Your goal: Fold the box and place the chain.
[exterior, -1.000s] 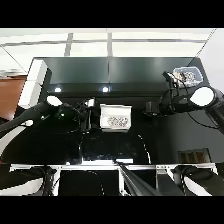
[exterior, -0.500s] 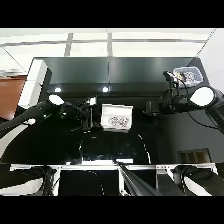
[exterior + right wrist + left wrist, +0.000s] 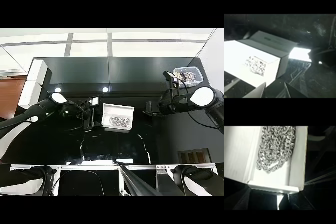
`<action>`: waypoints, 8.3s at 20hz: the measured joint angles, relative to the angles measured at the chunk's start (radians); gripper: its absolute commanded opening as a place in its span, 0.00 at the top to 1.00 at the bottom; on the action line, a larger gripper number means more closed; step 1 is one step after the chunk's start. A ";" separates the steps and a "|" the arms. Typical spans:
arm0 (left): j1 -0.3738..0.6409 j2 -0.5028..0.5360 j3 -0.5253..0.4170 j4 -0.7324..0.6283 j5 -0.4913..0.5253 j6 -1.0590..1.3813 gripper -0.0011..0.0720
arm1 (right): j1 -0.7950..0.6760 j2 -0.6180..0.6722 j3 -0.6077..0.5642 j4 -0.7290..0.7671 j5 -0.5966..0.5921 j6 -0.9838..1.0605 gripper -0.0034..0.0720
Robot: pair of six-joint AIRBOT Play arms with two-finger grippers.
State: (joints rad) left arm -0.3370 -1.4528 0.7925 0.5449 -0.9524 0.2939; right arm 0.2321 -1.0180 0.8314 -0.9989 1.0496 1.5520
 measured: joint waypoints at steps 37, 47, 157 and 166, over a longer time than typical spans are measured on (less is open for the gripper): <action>-0.035 0.000 0.001 -0.003 -0.008 0.005 0.54 | 0.025 -0.150 0.004 0.182 -0.299 -0.287 0.08; -0.035 0.000 0.001 -0.003 -0.006 0.005 0.53 | 0.073 -0.141 0.005 0.235 -0.034 -1.007 0.08; -0.035 0.000 0.001 -0.003 -0.006 0.006 0.53 | 0.188 -0.307 0.148 0.109 0.127 -0.983 0.78; -0.035 0.000 0.001 -0.003 -0.006 0.004 0.53 | 0.195 -0.314 0.154 0.114 0.155 -0.943 0.79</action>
State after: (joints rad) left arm -0.3721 -1.4532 0.7937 0.5415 -0.9585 0.2981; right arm 0.4267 -1.3323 0.9852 -0.8852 1.2049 0.6090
